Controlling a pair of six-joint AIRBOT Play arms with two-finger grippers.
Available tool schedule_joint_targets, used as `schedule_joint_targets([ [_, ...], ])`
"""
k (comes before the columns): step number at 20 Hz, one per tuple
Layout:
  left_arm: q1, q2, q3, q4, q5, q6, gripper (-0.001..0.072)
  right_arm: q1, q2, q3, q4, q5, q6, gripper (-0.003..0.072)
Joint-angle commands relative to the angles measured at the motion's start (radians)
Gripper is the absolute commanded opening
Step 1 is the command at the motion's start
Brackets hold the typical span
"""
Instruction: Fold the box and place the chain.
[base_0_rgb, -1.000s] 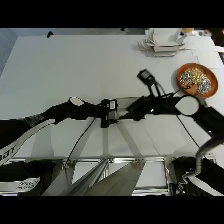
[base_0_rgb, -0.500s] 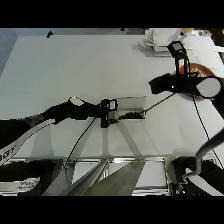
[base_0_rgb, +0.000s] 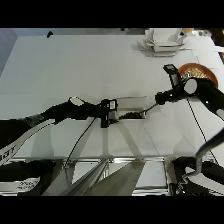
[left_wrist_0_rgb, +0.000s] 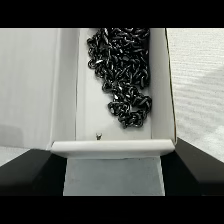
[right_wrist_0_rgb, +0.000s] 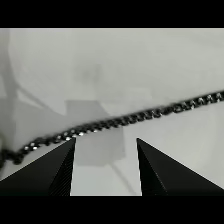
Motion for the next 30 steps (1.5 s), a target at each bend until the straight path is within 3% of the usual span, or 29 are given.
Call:
schedule_joint_targets([
  [1,0.0,0.0,0.0,0.0,0.0,0.0,0.0016,-0.004,-0.042,-0.006,-0.104,0.01,0.102,0.0396],
  [5,0.0,0.0,0.0,0.0,0.0,0.0,0.0016,-0.004,-0.043,-0.008,-0.106,-0.032,0.109,0.0381],
  [9,0.0,0.0,0.0,0.0,0.0,0.0,0.0016,-0.004,-0.061,-0.008,-0.108,-0.056,0.114,0.029],
  [17,0.0,0.0,0.0,0.0,0.0,0.0,0.0016,-0.004,-0.122,-0.008,-0.11,-0.112,0.119,0.0289],
  [21,0.0,0.0,0.0,0.0,0.0,0.0,0.0016,-0.004,-0.122,-0.008,-0.111,-0.121,0.065,0.0029],
  [26,0.0,0.0,0.0,0.0,0.0,0.0,0.0016,-0.004,-0.094,-0.008,-0.109,-0.08,0.003,0.0016],
  [30,0.0,0.0,0.0,0.0,0.0,0.0,0.0016,-0.003,0.037,-0.008,-0.061,-0.049,0.004,0.0016],
])
